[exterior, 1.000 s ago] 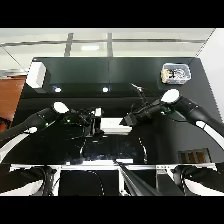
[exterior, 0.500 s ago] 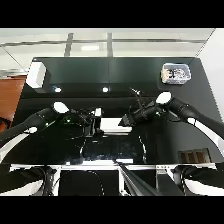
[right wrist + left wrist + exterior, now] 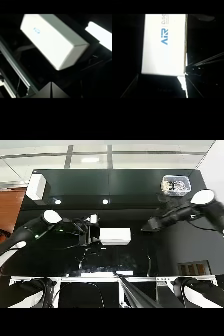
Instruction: Fold the box and place the chain.
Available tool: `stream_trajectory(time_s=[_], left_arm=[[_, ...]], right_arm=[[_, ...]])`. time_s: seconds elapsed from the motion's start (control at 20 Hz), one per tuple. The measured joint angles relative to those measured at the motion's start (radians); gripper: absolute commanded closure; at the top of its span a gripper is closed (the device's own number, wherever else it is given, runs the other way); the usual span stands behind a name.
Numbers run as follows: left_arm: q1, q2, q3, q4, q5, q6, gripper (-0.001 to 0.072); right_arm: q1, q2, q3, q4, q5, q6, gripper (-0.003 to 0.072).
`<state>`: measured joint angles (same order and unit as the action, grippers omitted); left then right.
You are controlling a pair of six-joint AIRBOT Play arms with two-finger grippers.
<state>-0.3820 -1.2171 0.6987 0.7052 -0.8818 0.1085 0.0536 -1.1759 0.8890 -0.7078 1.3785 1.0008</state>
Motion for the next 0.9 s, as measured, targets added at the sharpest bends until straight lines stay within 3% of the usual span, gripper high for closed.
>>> stream_trajectory(time_s=[0.25, 0.55, 0.9], left_arm=[[-0.033, 0.046, 0.100, -0.006, -0.092, -0.153, 0.0003], [-0.148, -0.175, 0.286, -0.051, -0.072, -0.249, 0.0001], [-0.184, -0.290, 0.346, -0.035, -0.132, -0.315, 0.0001]], right_arm=[[-0.160, 0.047, 0.002, -0.082, 0.013, 0.029, 0.0675], [-0.200, 0.057, 0.002, -0.091, -0.003, 0.038, 0.0675], [-0.206, 0.058, 0.002, -0.096, -0.005, 0.039, 0.0675]])
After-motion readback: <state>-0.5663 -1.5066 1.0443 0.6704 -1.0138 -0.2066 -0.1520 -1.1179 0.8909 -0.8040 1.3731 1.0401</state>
